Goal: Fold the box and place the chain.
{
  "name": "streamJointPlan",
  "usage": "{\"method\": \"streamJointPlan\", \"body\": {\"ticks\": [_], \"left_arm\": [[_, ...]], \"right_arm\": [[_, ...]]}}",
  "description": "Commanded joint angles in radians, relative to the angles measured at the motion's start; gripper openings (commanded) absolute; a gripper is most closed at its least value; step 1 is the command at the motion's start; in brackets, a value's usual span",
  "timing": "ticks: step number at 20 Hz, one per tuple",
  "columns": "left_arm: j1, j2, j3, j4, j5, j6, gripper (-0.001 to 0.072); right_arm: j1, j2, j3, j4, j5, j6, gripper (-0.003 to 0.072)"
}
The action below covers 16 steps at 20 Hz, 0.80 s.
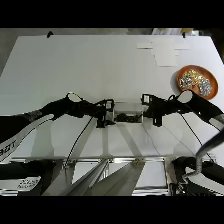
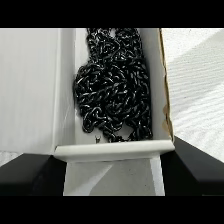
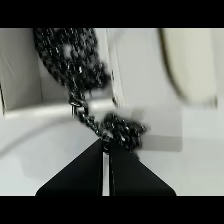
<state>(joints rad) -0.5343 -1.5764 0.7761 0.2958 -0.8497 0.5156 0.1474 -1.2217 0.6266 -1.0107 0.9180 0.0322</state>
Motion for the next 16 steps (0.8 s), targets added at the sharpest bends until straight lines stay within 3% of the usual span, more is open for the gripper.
{"method": "streamJointPlan", "body": {"ticks": [1, 3, 7, 13, 16], "left_arm": [[0.001, 0.001, 0.0, 0.0, 0.0, 0.0, 0.0253], [0.001, 0.001, 0.0, 0.0, 0.0, 0.0, 0.0253], [0.001, 0.001, 0.0, 0.0, 0.0, 0.0, 0.0253], [0.001, 0.001, 0.0, 0.0, 0.0, 0.0, 0.0253], [0.001, 0.001, 0.0, 0.0, 0.0, 0.0, 0.0253]], "right_arm": [[0.0, 0.086, 0.0, -0.211, -0.033, 0.33, 0.0018], [0.0, 0.156, 0.0, -0.138, -0.053, 0.455, 0.0018], [0.0, 0.28, 0.0, 0.094, -0.002, 0.468, 0.0018], [0.002, 0.356, 0.0, 0.517, 0.236, 0.454, 0.0018], [0.035, 0.356, 0.0, 0.658, 0.267, 0.374, 0.0018]]}}
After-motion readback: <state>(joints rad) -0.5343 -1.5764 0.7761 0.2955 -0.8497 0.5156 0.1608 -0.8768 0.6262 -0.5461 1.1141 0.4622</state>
